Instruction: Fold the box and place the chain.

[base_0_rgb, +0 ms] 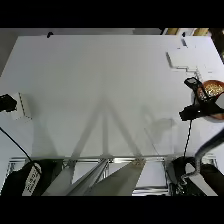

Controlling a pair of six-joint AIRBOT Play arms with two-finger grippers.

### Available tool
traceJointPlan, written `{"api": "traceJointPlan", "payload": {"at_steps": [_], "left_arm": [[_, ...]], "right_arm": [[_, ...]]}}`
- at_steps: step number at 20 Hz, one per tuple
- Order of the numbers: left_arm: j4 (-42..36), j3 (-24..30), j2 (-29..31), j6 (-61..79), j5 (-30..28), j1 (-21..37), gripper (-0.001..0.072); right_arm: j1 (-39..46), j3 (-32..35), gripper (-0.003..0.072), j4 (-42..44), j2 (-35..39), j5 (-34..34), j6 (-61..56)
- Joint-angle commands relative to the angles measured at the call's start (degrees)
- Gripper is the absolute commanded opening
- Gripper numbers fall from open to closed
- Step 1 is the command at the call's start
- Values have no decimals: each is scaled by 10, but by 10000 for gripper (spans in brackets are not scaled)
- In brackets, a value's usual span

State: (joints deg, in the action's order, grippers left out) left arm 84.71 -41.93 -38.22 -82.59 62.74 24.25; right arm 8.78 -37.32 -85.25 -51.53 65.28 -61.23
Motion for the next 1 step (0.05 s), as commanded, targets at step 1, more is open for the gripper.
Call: {"api": "traceJointPlan", "payload": {"at_steps": [1], "left_arm": [[0,0,1,0,-4,0,696]], "right_arm": [[0,0,17,0,0,0,0]]}}
